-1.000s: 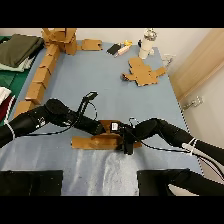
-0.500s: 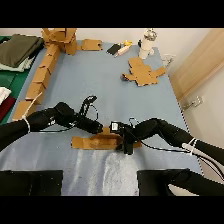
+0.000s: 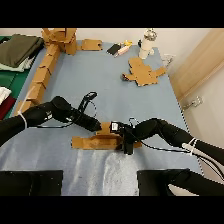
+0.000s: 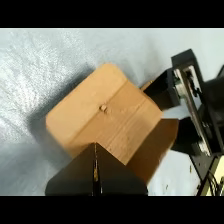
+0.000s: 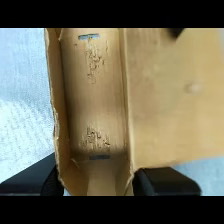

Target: Fold the box.

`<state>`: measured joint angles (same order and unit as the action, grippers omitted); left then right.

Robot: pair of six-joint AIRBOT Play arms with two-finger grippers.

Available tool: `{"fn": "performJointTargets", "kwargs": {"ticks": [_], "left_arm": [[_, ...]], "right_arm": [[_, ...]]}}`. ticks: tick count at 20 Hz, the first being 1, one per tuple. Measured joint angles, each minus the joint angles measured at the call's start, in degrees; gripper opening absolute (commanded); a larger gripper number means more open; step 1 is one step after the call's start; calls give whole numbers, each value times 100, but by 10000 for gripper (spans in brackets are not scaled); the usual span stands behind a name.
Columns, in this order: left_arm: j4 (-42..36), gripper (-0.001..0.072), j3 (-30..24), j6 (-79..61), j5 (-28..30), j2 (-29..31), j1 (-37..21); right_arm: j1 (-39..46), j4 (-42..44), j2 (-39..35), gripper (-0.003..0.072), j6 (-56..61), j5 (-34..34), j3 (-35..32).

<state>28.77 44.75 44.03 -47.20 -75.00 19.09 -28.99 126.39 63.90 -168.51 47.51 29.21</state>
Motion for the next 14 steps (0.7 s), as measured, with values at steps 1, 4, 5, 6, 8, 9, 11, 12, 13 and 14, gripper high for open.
{"fn": "performJointTargets", "kwargs": {"ticks": [1, 4, 5, 6, 8, 9, 11, 12, 13, 14], "left_arm": [[2, 8, -4, -249, -223, 125, -160], [13, 8, -92, -1237, -1108, 608, -680], [61, 8, -151, -1510, -1346, 804, -802], [160, 8, -214, -1725, -1504, 992, -874], [474, 9, -376, -2072, -1606, 1397, -909], [682, 10, -476, -2236, -1622, 1596, -874], [966, 101, -745, -2697, -1545, 1926, -791], [1016, 555, -929, -2997, -1432, 2059, -772], [1010, 720, -1172, -3359, -1178, 2168, -748], [920, 720, -1412, -3720, -901, 2243, -715]], "right_arm": [[0, -2, 2, 487, 0, 0, 0], [0, -9, 2, 487, 0, 0, 0], [0, -11, 0, 487, 0, 0, 0], [0, -15, 0, 487, 0, 0, 0], [0, -17, 0, 487, 0, 0, 0], [0, -17, 0, 487, 2, 0, 0], [0, -17, 2, 487, 0, 0, 0], [-2, -17, 0, 487, 0, 0, 0], [0, -17, 0, 487, 0, 0, 0], [0, -17, 2, 487, 0, 0, 0]]}}
